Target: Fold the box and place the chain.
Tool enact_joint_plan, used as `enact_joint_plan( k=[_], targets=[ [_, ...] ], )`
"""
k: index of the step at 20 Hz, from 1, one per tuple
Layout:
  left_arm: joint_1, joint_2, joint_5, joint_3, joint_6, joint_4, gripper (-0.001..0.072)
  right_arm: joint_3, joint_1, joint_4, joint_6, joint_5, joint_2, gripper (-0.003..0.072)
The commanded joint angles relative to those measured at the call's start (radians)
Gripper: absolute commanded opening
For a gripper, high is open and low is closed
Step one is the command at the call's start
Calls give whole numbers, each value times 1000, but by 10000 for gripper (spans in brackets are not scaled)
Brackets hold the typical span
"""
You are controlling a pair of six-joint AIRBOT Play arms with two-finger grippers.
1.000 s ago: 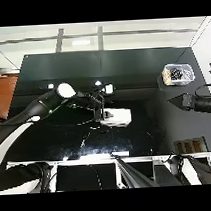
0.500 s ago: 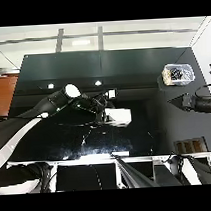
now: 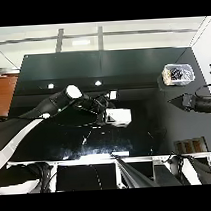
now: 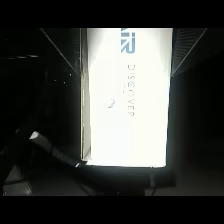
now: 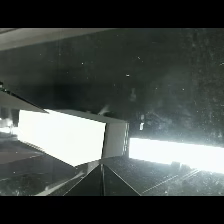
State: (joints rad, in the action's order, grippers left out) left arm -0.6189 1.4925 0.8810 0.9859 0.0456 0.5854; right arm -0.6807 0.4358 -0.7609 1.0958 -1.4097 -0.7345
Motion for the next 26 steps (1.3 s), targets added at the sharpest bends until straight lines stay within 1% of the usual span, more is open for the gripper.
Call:
enact_joint_plan(
  k=[1, 10, 11, 13, 15, 20, 21, 22, 23, 24, 25, 26],
  targets=[
    [-19, 5, -18, 1, 0, 0, 708, 0, 1, 0, 1, 0, 1, 24],
    [-19, 50, -21, 5, -52, 7, 708, 0, 1, 0, 1, 0, 1, 24],
    [-19, 51, -25, 9, -101, 23, 708, 0, 1, 0, 1, -1, 1, 24],
    [-34, 52, -42, 9, -189, 113, 708, 0, 1, 0, 1, 0, 0, 24],
    [-56, 64, -43, 9, -207, 172, 708, 0, 1, 0, 1, 0, 1, 24],
    [-74, 71, -77, 9, -216, 165, 703, 0, 1, 0, 1, -1, 1, 24],
    [-74, 71, -84, 9, -218, 165, 678, 0, 0, 0, 1, -1, 1, 24],
    [-74, 71, -85, 9, -219, 165, 667, 0, 1, 0, 1, -1, 1, 24],
    [-74, 71, -84, 9, -219, 165, 562, 0, 1, 0, 1, -1, 1, 24],
    [-74, 70, -81, 9, -223, 165, 423, 0, 1, 0, 0, -1, 1, 24],
    [-73, 70, -72, 9, -238, 165, 377, 0, 1, 0, 1, -1, 1, 24],
    [-73, 69, -66, 9, -238, 166, 376, 0, 1, 0, 0, -1, 1, 24]
  ],
)
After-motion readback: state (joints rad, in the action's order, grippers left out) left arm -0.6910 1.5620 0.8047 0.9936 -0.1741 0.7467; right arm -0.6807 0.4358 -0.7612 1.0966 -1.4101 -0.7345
